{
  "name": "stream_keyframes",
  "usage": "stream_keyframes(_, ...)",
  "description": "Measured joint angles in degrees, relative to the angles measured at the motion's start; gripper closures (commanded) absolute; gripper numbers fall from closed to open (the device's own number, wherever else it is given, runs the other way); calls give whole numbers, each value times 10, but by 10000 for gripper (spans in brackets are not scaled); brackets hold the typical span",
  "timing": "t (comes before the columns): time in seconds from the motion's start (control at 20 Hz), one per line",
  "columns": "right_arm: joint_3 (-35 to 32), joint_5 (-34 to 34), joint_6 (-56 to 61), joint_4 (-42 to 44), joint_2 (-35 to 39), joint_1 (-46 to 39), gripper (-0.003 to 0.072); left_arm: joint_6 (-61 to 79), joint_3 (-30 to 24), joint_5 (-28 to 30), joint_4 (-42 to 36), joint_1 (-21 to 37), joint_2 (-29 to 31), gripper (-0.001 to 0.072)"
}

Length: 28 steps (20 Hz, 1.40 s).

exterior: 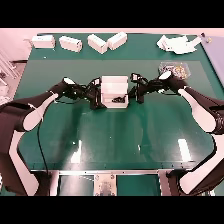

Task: Fold the box and place the chain.

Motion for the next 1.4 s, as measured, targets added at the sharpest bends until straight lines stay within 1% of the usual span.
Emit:
stream_keyframes(0.25, 23, 3, 42, -8, 50, 0, 676, 0, 0, 0, 0, 1, 0, 125)
stream_keyframes(0.65, 28, 22, 103, -12, 183, 2, 676, 0, 0, 0, 0, 1, 0, 124)
stream_keyframes(0.85, 28, 30, 136, -11, 236, 21, 676, 0, 0, 0, 0, 1, 0, 124)
stream_keyframes(1.1, 19, 33, 156, -11, 248, 56, 676, 0, 0, 0, 0, 1, 0, 125)
stream_keyframes(1.4, -11, 32, 165, 14, 210, 76, 675, 0, 0, 0, 0, 1, 0, 125)
